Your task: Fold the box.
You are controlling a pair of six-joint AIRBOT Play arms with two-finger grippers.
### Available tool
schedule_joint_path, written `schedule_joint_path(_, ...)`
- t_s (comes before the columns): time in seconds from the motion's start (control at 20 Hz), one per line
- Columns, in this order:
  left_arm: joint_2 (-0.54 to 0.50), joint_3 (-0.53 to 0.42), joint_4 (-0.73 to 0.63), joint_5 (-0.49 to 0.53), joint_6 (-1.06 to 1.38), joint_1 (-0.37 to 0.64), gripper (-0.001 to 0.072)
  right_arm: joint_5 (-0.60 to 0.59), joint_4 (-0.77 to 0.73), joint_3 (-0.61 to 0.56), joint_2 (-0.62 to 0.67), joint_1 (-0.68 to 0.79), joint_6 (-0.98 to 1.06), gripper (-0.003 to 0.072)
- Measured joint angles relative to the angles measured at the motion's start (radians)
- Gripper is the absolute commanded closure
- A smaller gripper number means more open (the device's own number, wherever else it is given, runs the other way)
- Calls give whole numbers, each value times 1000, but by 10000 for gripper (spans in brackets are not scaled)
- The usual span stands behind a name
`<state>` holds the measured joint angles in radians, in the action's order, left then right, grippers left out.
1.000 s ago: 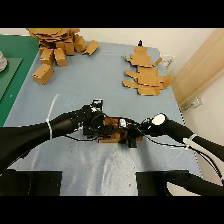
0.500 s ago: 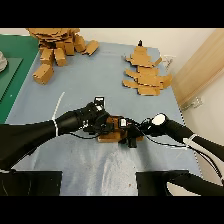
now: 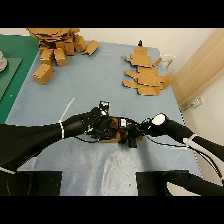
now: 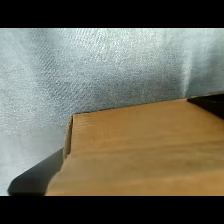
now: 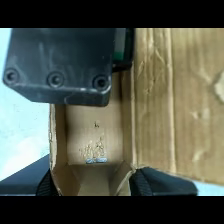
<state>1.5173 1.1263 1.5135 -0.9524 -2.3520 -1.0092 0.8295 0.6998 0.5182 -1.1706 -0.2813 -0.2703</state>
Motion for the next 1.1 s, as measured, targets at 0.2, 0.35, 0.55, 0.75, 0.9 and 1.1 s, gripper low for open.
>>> schedule_joint_path(0.2,3,0,5,-4,3,-2,698,0,3,0,0,1,2,218)
schedule_joint_path(0.35,3,0,2,1,6,-2,697,0,2,0,0,1,2,217)
schedule_joint_path(0.55,3,0,0,4,7,-2,696,0,1,0,0,1,1,218)
schedule_joint_path(0.75,2,4,-13,31,10,-3,231,0,-1,0,0,0,-2,217)
schedule_joint_path(0.9,2,11,-8,19,8,-3,230,1,-3,0,0,0,-2,217)
schedule_joint_path(1.1,1,16,-3,-3,6,0,229,0,-2,0,0,0,0,217)
